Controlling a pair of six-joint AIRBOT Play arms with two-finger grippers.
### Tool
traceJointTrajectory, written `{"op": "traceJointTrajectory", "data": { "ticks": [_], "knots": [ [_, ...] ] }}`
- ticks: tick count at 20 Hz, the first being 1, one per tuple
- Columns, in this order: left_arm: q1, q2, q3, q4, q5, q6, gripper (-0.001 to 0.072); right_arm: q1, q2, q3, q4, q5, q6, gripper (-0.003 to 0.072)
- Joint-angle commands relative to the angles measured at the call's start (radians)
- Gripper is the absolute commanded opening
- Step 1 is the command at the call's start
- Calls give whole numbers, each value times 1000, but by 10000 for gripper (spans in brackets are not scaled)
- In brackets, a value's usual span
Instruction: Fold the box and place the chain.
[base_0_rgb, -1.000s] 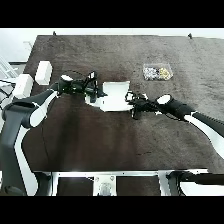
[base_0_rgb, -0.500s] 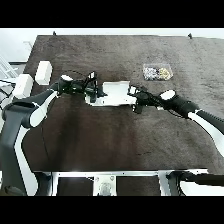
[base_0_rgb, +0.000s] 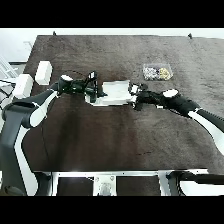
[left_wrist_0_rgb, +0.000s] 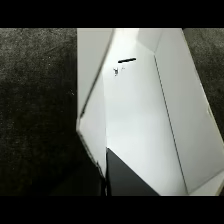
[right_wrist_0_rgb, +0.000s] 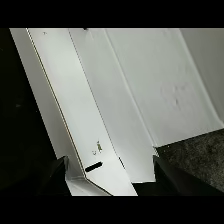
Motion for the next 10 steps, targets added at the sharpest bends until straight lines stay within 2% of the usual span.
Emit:
{"op": "traceJointTrajectory", "data": {
  "ticks": [1, 10],
  "knots": [
    [1, -1, 0, 0, -7, 2, 24, -20, -20, 18, 69, 73, -73, 610],
    [1, -1, 0, 0, -17, 2, 24, -130, -135, 147, 68, 309, -57, 610]
  ]
}}
